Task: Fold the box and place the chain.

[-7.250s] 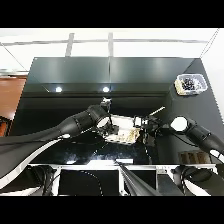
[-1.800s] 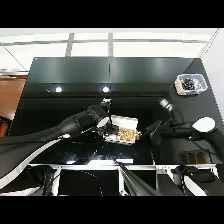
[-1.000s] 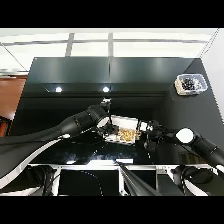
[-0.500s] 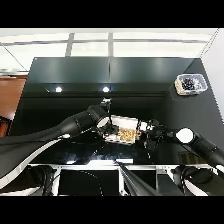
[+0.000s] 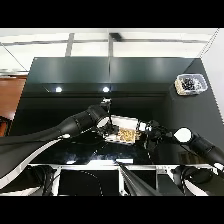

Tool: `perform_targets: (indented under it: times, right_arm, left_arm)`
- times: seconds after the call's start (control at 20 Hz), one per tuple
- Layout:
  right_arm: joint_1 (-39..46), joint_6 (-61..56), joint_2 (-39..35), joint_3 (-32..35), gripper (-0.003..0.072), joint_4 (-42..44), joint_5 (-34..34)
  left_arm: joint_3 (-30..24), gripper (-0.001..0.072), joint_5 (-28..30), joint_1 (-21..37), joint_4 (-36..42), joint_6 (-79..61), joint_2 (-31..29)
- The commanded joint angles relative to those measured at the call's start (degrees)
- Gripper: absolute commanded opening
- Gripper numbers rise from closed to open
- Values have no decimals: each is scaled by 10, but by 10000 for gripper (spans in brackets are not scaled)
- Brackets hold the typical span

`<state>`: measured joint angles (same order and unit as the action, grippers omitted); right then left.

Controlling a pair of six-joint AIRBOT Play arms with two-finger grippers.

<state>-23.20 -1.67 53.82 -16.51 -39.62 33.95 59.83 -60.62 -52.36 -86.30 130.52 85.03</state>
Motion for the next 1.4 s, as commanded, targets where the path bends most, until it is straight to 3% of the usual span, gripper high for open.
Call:
perform_targets:
  times: [0.0,0.15,0.2,0.4,0.45,0.6,0.65,0.7,0.75,1.0,1.05,1.2,1.35]
  right_arm:
    - [-10,1,7,0,711,-1,-9]
    - [-20,1,7,0,701,-1,-17]
    - [-24,1,7,0,612,-1,-21]
    - [-26,1,7,0,596,-1,-24]
    - [-26,0,7,0,502,-1,-23]
    - [-26,0,7,0,494,-1,-23]
    - [-26,-2,7,0,433,-1,-23]
    - [-26,-3,7,0,161,-1,-21]
    - [-26,-3,7,0,68,-1,-20]
    - [-26,-49,2,0,56,-1,-21]
    - [-25,-76,-5,-1,10,-4,-18]
    - [-24,-225,-40,-22,11,-116,31]
    - [-9,-388,-79,-75,11,-251,144]
  left_arm:
    - [0,33,0,0,0,0,0]
    - [0,33,1,0,0,0,0]
    - [0,33,1,0,0,0,0]
    - [0,33,0,0,0,0,0]
    - [0,33,0,0,0,0,0]
    - [0,33,0,0,0,0,0]
    - [0,34,0,0,0,0,0]
    - [0,33,0,0,0,0,0]
    - [0,33,0,0,0,0,0]
    - [0,33,0,0,0,0,0]
    - [0,33,-1,0,0,0,0]
    - [0,33,0,0,0,0,0]
    - [0,33,0,0,0,0,0]
